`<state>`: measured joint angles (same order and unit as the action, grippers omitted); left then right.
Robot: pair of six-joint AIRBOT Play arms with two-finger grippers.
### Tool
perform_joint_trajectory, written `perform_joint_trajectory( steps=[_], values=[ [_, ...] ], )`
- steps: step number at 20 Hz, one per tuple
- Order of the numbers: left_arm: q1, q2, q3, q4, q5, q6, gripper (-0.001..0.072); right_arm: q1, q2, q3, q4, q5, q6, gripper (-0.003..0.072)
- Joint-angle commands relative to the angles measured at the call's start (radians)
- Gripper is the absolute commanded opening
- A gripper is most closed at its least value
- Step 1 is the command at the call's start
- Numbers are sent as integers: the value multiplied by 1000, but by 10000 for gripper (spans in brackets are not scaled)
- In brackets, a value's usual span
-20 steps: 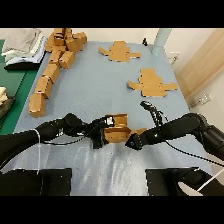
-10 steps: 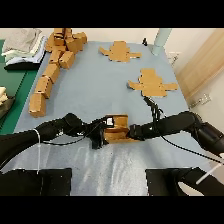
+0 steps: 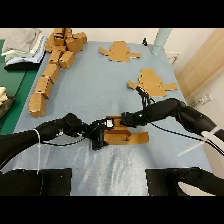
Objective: Fold the box.
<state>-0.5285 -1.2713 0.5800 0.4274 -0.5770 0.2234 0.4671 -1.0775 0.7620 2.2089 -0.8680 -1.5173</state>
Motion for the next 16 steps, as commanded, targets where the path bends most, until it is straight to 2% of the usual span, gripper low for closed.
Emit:
perform_joint_trajectory(
  steps=[1, 5, 16],
  values=[
    [0, 0, 1, 0, -1, 1, 394, 0, -114, 45, -16, 35, -46, 5],
    [0, 0, 1, 0, 0, 1, 394, 0, -206, 45, -13, 29, -106, 4],
    [-1, 0, 1, -1, 1, 0, 395, 2, -242, 45, -13, 30, -215, 4]
  ],
)
